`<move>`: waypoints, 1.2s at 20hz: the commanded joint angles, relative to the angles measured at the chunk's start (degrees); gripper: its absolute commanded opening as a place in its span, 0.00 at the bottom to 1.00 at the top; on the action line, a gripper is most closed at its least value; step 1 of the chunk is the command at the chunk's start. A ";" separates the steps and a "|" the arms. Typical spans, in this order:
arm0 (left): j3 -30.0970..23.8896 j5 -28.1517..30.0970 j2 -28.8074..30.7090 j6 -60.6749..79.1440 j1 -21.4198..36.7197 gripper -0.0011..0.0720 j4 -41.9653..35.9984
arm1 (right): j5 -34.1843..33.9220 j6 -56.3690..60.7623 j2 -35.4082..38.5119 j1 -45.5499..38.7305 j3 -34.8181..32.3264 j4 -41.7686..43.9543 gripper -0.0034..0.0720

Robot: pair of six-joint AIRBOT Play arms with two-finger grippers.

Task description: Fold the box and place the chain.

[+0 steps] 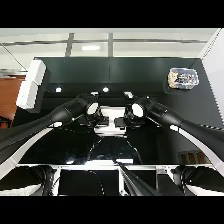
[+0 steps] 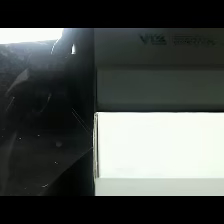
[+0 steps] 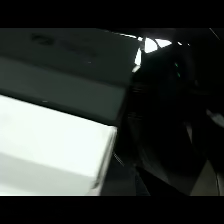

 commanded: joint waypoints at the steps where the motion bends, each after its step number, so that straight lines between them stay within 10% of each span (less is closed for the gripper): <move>1: 0.04 -0.04 0.04 0.02 0.00 0.06 0.04 | 2.23 4.37 -1.05 0.76 1.27 -2.47 0.58; 6: 0.04 -0.04 0.04 0.02 0.02 0.06 0.07 | 6.38 9.20 -3.93 3.06 4.52 -7.52 0.53; 10: 0.04 0.00 0.04 0.02 0.02 0.06 0.09 | 3.52 11.47 -4.22 3.39 4.52 -5.27 0.07; 16: 0.04 -0.02 0.04 0.02 0.00 0.06 0.07 | 2.69 11.82 -4.17 3.28 4.52 -3.80 0.07; 18: 0.04 -0.04 0.04 0.02 0.00 0.06 0.07 | 2.64 11.82 -3.82 3.04 4.55 -3.85 0.30; 21: 0.04 -0.02 0.04 0.02 0.00 0.06 0.07 | 2.80 11.80 -3.28 2.45 4.59 -3.78 0.32; 24: 0.04 0.00 0.04 0.02 0.02 0.06 0.07 | 2.97 11.52 -3.23 2.45 4.59 -3.87 0.06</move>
